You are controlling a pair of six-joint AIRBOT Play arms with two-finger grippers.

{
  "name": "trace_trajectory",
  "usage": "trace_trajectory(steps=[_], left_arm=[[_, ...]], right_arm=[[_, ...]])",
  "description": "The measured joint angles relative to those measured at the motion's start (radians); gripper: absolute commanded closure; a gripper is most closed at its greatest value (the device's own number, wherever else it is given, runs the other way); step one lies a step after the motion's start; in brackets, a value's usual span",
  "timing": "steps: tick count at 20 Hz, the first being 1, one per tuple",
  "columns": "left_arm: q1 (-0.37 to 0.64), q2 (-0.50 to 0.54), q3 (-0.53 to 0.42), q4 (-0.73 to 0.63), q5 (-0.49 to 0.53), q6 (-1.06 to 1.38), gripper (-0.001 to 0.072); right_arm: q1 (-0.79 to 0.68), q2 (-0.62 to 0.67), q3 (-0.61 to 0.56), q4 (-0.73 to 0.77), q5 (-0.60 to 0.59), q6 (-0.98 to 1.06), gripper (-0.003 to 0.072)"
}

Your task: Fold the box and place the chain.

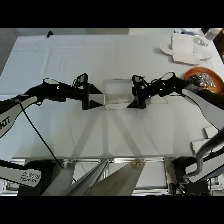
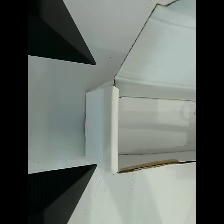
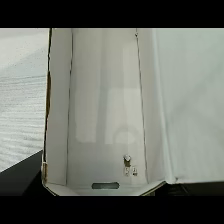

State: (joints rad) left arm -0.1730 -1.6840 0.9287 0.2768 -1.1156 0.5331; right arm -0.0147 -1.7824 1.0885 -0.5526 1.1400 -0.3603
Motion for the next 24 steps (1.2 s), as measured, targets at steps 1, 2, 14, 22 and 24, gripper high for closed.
trace_trajectory(steps=[1,2,14,22,24], left_arm=[[-0.006,-0.002,0.0,-0.011,0.002,0.006,0.0011],[-0.013,-0.004,0.0,-0.015,0.006,0.011,0.0011],[-0.021,-0.009,-0.001,-0.034,0.024,0.029,0.0012],[-0.014,-0.005,-0.001,0.015,0.026,0.032,0.0012],[-0.014,-0.003,-0.001,0.04,0.028,0.033,0.0012]], right_arm=[[0.0,0.0,0.0,0.0,0.0,0.0,0.015],[0.0,0.0,0.0,-0.001,0.0,-0.001,0.015],[-0.001,0.0,0.0,0.003,0.0,0.001,0.015],[0.0,0.0,0.0,0.001,0.001,0.0,0.015],[0.0,0.0,0.0,0.001,0.0,0.0,0.015]])
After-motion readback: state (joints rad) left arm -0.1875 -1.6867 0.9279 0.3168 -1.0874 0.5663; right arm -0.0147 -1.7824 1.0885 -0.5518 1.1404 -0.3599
